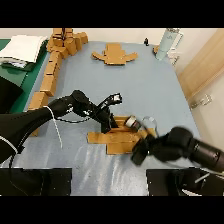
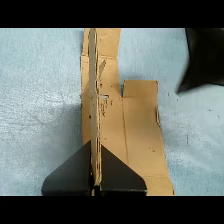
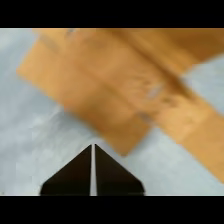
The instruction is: Fold the box.
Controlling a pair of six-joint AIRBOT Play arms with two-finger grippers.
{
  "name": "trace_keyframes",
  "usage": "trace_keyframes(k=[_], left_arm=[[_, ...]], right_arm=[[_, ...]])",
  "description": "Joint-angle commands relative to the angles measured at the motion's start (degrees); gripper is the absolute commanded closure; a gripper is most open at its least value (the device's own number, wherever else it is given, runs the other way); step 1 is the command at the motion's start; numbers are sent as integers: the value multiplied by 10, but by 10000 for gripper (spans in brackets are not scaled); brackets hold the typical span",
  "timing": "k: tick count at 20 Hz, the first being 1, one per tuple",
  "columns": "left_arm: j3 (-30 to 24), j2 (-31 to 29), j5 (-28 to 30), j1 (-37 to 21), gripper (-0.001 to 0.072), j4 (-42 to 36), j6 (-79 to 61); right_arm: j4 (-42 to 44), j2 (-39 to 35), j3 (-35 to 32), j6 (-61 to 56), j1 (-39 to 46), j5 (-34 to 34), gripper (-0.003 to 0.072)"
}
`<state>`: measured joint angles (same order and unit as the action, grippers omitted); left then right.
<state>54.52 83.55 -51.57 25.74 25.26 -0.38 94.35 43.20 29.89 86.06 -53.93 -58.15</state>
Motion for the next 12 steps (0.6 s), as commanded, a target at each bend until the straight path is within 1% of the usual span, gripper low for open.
trace_keyframes(k=[1, 2, 4, 6, 9, 12], left_arm=[[0, 0, 0, 0, 697, 0, 0], [0, 0, 0, 0, 696, 0, 0], [0, 0, 0, 0, 697, 0, 0], [0, 0, 0, 0, 697, 0, 0], [0, 0, 0, 0, 697, 0, 0], [0, 0, 0, 0, 696, 0, 0]], right_arm=[[-89, 0, -69, 21, -151, 43, 219], [-132, 8, -78, 21, -164, 47, 136], [-194, 21, -80, 21, -166, 54, 139], [-253, 22, -80, 20, -166, 78, 144], [-316, 22, -80, 20, -160, 106, 163], [-330, 22, -81, 20, -160, 115, 163]])
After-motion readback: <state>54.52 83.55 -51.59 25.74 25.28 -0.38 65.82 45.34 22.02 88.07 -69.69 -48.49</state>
